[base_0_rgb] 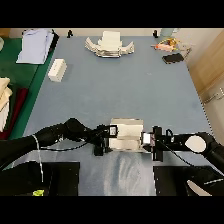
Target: Fold the box.
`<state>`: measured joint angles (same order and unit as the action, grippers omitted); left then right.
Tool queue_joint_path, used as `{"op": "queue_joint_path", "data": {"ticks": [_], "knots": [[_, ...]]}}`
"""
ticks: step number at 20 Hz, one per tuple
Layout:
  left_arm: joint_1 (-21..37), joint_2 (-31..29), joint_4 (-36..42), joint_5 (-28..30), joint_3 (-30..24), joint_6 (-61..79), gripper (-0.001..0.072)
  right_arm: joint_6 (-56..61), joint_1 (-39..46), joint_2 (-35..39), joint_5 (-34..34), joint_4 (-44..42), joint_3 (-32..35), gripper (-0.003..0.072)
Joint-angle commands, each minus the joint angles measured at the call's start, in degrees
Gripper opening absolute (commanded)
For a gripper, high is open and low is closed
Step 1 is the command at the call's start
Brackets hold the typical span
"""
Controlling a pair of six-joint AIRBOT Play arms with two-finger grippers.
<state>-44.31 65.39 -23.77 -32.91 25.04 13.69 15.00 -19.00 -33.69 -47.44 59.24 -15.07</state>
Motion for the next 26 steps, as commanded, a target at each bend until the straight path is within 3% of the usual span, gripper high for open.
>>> {"op": "queue_joint_path", "data": {"ticks": [1,3,7,8,9,11,12,15,18,19,20,21,22,23,26], "knots": [[0.0,0.0,0.0,-0.1,0.0,0.0,0.0502,0.2,0.0,-0.3,0.0,-3.9,0.0,0.0193],[0.0,0.0,0.0,-0.1,0.0,0.0,0.0502,0.1,0.0,-1.7,0.8,-6.2,0.0,0.0152],[0.0,0.0,0.0,-0.1,0.0,0.0,0.0502,-4.7,0.0,-5.0,4.0,-12.2,0.0,0.0168],[0.0,0.0,0.0,-0.1,0.0,0.0,0.0502,-6.0,0.0,-5.8,4.0,-14.0,0.0,0.0283],[0.0,0.0,0.0,-0.1,0.0,0.0,0.0501,-6.6,0.0,-6.6,4.0,-15.3,0.0,0.0443],[0.0,0.0,0.0,-0.1,0.0,0.0,0.0502,-6.7,0.0,-8.0,4.0,-15.6,0.0,0.0630],[0.0,0.0,0.0,-0.1,0.0,0.0,0.0502,-6.7,0.0,-8.4,4.0,-15.5,0.0,0.0662],[0.0,0.0,0.0,-0.1,0.0,0.0,0.0502,-5.6,0.0,-7.8,4.0,-14.5,0.0,0.0662],[0.0,0.0,0.0,-0.1,0.0,0.0,0.0502,4.7,0.1,-5.9,3.9,-8.0,-0.4,0.0652],[0.0,0.0,0.0,-0.1,0.0,0.0,0.0502,12.0,0.1,-5.0,3.9,-4.0,-0.8,0.0632],[0.0,0.0,0.0,-0.1,0.0,0.0,0.0502,20.9,0.1,-4.0,3.1,0.2,-1.3,0.0448],[0.0,0.0,0.0,-0.1,0.0,0.0,0.0502,32.2,0.1,-3.0,1.2,5.2,-2.3,0.0196],[0.0,0.0,0.0,-0.1,0.0,0.0,0.0502,42.5,0.1,-2.0,-0.9,9.7,-3.4,0.0065],[0.0,0.0,0.0,-0.1,0.0,0.0,0.0502,51.9,0.1,-1.0,-3.6,13.9,-4.8,0.0005],[0.0,0.0,0.0,-0.1,0.0,0.0,0.0502,74.3,0.1,1.5,-12.4,26.2,-10.8,0.0004]]}}
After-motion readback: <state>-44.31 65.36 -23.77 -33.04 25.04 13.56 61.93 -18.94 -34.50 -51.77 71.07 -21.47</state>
